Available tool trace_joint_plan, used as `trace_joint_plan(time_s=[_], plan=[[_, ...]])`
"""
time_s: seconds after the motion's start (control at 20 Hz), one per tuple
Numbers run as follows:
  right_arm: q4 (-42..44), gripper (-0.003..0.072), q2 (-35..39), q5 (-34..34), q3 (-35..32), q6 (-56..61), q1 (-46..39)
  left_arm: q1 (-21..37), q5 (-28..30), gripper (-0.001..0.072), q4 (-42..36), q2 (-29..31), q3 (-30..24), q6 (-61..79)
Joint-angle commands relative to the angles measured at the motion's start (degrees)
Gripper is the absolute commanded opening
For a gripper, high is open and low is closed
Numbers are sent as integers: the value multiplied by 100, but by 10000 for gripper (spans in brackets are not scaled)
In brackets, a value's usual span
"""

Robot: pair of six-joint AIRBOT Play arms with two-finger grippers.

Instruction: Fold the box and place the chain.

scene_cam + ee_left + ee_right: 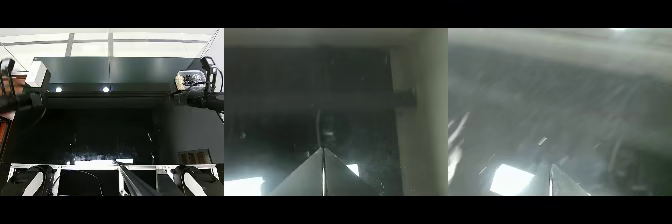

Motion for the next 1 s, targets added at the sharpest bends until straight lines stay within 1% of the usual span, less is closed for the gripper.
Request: trace_joint_plan(time_s=[0.0,0.05,0.15,0.2,0.4,0.95], plan=[[-245,8,2,-1314,-116,-160,2,-57,695,27,109,1025,-1012,11],[-243,8,2,-1580,-212,-153,2,-55,699,27,201,1086,-1014,11],[-245,8,2,-1720,-356,-153,2,-57,754,27,238,1132,-1012,11],[-251,7,2,-1650,-415,-153,2,-55,789,27,236,1132,-1012,11],[-280,6,2,-925,-439,-155,2,-57,793,27,85,1132,-1016,4],[-280,7,2,-881,-439,-155,2,-57,798,27,85,1130,-1016,4]])
